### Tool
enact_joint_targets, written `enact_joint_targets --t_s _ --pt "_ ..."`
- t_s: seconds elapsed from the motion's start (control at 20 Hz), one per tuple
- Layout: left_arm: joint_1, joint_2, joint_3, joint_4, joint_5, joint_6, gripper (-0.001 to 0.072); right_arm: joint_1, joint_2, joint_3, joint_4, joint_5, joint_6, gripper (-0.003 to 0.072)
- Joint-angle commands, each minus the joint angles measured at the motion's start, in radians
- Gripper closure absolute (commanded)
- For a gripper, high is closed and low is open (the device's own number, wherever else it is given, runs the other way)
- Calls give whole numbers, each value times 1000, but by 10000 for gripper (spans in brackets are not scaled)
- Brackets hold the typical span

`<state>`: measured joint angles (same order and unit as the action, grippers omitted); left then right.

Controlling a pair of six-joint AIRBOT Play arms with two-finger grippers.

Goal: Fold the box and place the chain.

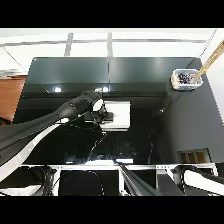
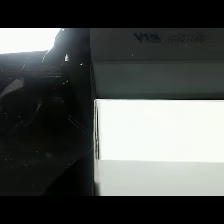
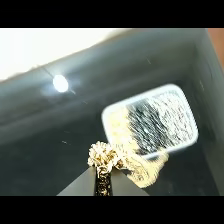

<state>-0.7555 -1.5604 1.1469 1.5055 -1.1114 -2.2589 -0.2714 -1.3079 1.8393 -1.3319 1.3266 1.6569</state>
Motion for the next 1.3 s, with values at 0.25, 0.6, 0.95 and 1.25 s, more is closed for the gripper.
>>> enact_joint_targets --t_s 0.25,0.6,0.95,1.25 --pt "0 -1 0 0 0 0 682 51 238 1 152 92 -51 671" --pt "0 -1 0 1 0 0 682 358 273 -18 212 301 -88 670" --pt "0 -1 0 0 -1 0 682 547 272 -165 404 223 -95 669" --pt "0 -1 0 0 -1 1 682 700 232 -353 417 -24 -94 668"
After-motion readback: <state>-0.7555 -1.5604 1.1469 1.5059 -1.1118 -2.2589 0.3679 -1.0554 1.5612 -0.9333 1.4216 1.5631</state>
